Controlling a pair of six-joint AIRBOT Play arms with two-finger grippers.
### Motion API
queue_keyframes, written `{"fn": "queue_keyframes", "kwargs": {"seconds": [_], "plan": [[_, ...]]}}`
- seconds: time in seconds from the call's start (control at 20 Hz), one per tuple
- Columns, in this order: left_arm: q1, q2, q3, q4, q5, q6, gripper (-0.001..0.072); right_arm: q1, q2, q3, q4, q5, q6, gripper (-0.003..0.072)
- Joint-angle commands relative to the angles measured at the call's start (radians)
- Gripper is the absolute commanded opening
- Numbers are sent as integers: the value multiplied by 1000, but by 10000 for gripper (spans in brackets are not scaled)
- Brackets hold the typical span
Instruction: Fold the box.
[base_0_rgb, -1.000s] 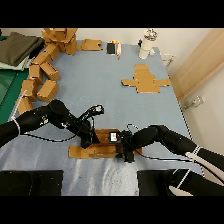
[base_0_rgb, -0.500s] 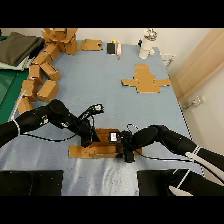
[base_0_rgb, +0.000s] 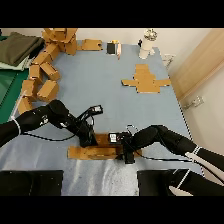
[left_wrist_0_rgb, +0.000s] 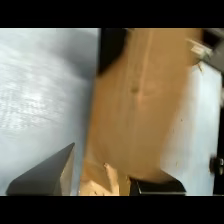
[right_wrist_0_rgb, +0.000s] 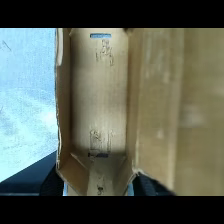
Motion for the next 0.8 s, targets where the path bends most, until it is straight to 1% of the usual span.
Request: {"fn": "queue_keyframes", "kwargs": {"seconds": [0.0,0.15,0.2,0.25,0.3,0.35,0.4,0.45,0.55,0.6,0.65,0.75], "plan": [[26,40,18,82,-77,-122,409,0,0,0,-1,7,2,500],[60,133,23,254,-181,-319,409,0,0,0,-1,7,2,500],[64,158,23,272,-229,-397,407,0,0,0,-1,7,2,500],[63,178,23,270,-289,-497,283,0,0,0,-1,7,2,501],[55,190,22,260,-352,-593,15,0,0,0,-1,7,1,500],[40,190,18,227,-386,-664,10,0,0,0,-1,7,1,501],[18,190,8,161,-370,-718,9,0,0,0,-1,7,1,501],[-9,188,-5,64,-307,-732,10,0,0,0,-1,7,2,501],[-42,162,-4,-85,-116,-753,10,0,1,0,-1,6,2,502],[-42,135,3,-148,-48,-746,10,0,1,0,-2,6,1,502],[-37,100,19,-179,5,-726,10,0,1,0,-2,6,1,502],[-37,25,57,-175,63,-722,9,0,1,0,-2,6,2,502]]}}
